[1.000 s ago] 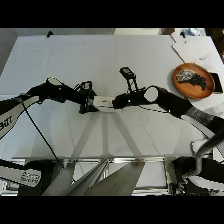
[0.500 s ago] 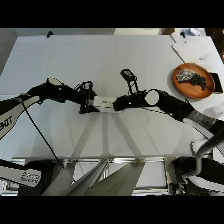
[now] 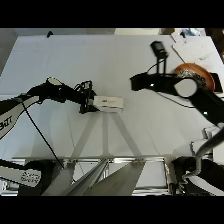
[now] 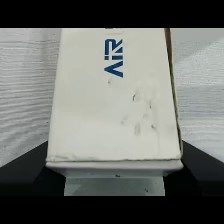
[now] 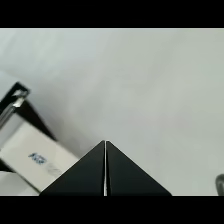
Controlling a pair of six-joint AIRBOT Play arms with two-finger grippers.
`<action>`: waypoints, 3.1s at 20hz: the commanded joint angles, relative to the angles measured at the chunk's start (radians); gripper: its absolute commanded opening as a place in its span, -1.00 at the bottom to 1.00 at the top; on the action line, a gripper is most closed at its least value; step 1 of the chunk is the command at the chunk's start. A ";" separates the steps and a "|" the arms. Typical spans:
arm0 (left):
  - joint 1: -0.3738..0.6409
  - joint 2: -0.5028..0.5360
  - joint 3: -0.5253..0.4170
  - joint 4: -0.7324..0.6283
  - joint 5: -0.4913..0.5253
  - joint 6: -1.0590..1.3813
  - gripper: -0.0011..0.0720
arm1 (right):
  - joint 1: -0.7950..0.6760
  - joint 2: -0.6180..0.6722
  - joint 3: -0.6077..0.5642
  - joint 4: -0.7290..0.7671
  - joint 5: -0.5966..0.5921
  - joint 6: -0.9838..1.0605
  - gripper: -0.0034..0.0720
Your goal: Fold the box and place the chain.
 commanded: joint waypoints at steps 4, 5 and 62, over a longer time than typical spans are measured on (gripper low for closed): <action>0.000 0.000 0.000 0.001 0.000 0.001 0.07 | -0.199 0.053 0.001 -0.229 0.130 0.001 -0.88; 0.000 0.000 0.000 0.001 0.000 0.001 0.07 | -0.220 0.053 0.001 -0.229 0.148 0.000 -0.88; 0.618 0.248 -0.001 0.632 0.602 -1.219 -0.93 | -0.251 0.053 0.002 -0.227 0.171 -0.001 -0.88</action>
